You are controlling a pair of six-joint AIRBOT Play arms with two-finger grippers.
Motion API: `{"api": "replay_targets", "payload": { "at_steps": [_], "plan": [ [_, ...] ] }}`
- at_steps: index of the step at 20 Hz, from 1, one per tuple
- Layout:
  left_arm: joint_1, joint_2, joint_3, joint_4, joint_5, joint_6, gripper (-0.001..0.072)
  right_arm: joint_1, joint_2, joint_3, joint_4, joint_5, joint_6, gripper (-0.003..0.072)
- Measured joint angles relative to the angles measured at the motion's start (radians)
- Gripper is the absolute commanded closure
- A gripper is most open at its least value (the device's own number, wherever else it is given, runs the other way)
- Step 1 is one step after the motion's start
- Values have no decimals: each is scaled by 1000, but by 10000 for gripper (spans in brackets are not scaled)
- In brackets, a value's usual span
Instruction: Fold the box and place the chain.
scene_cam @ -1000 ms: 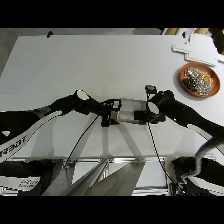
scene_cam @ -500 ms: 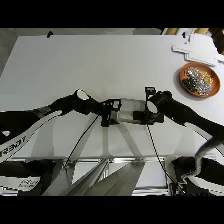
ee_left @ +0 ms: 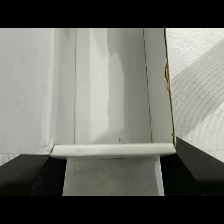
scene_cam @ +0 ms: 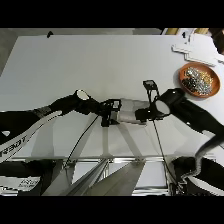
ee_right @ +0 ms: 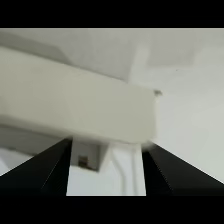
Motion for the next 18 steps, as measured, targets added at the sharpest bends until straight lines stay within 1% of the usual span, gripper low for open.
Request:
{"api": "replay_targets", "payload": {
  "at_steps": [1,3,5,7,8,9,10,13,17,18],
  "plan": [
    [0,0,0,0,0,0,502,-23,36,35,-12,34,-45,227],
    [0,0,0,0,0,0,502,-102,86,142,-31,103,-138,229],
    [0,0,0,0,0,0,502,-218,105,267,-44,146,-246,229],
    [0,0,0,0,0,0,502,-350,92,386,-52,164,-352,232],
    [0,0,0,0,0,0,502,-413,76,435,-53,164,-393,241],
    [0,0,0,0,0,0,502,-476,54,476,-52,156,-424,305],
    [0,0,0,0,0,0,502,-532,29,507,-49,140,-450,346],
    [0,0,0,0,0,0,502,-657,-65,552,-31,96,-496,350],
    [0,0,0,0,0,0,502,-763,-201,572,-27,72,-535,354],
    [0,0,0,0,0,0,502,-784,-234,574,-24,66,-547,379]
  ]
}}
